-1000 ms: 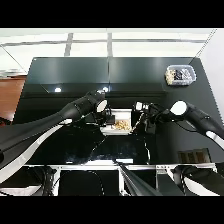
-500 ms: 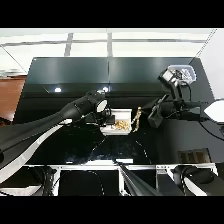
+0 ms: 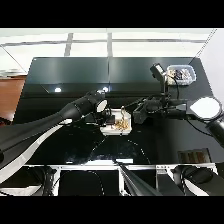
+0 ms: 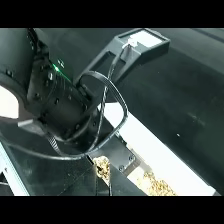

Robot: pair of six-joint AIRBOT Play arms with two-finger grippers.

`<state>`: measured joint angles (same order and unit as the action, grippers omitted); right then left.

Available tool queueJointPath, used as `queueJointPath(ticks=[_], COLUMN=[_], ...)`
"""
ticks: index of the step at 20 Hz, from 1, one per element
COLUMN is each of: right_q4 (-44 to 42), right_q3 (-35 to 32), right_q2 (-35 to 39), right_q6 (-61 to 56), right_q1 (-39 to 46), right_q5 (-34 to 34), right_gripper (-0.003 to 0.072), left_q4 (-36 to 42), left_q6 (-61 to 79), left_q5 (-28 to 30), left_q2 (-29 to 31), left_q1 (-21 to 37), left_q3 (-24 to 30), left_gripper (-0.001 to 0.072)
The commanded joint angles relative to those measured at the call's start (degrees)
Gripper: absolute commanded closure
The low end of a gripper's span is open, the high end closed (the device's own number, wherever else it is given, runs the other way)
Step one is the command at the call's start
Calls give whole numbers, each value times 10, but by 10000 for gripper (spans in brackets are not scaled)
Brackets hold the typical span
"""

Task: Fold the box and place the chain.

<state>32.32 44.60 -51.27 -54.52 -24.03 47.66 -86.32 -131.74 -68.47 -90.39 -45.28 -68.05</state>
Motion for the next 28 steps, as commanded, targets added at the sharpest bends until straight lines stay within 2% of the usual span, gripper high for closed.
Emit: queueJointPath(ticks=[1, 6, 11, 16, 17, 19, 22, 25, 28], right_q4=[-11, 10, 120, 120, 118, 116, 134, 186, 192], right_q3=[16, 35, 31, -28, -37, -45, -42, -43, -43], right_q2=[-4, -4, -4, -5, -5, -5, -4, -3, -4], right_q6=[-3, -5, -59, -87, -96, -113, -113, -113, -113], right_q1=[-4, -4, -4, -12, -17, -33, -24, 21, 59], right_q5=[-8, -13, 14, -7, -24, -53, -55, -28, 3], right_gripper=[666, 666, 666, 664, 648, 409, 408, 408, 408], left_q4=[0, 0, 0, 0, 0, 0, 0, 0, 0], left_q6=[0, 0, 0, 0, 0, 0, 0, 0, 7], left_q5=[0, 0, 0, 0, 0, 0, 0, 0, 2], left_q2=[0, 0, 0, 0, 0, 0, 0, 0, 0], left_q1=[0, 0, 0, 0, 0, 0, 0, 0, 0], left_q3=[0, 0, 0, 0, 0, 0, 0, 0, 0], left_gripper=[681, 682, 682, 681, 681, 681, 682, 681, 681])
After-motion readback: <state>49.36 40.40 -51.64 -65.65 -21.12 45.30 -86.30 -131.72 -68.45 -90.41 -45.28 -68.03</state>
